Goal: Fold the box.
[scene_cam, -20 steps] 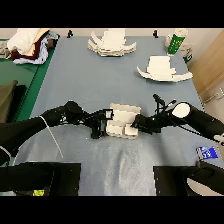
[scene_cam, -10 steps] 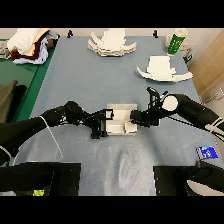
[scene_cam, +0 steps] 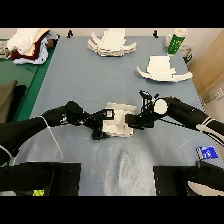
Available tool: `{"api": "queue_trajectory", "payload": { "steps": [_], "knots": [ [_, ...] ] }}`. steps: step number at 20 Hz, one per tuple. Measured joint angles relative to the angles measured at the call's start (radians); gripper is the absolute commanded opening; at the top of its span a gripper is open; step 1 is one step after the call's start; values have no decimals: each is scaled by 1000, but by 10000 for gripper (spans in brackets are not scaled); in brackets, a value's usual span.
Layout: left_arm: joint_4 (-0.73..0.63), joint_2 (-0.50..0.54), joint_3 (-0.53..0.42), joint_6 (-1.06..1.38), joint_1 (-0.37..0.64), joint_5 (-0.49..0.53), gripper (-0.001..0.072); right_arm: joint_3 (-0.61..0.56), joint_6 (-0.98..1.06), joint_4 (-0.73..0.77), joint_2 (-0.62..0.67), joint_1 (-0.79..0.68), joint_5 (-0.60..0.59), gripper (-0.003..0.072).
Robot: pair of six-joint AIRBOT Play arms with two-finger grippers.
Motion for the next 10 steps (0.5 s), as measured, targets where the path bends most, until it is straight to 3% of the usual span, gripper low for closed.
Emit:
{"api": "queue_trajectory", "payload": {
  "steps": [3,6,10],
  "knots": [
    [0,0,0,0,0,2,652,0,3,-10,-2,2,-2,153],
    [0,0,0,0,1,5,653,1,5,-19,-2,2,-7,84],
    [0,0,0,0,1,5,653,14,14,-51,-2,2,16,84]
  ]
}}
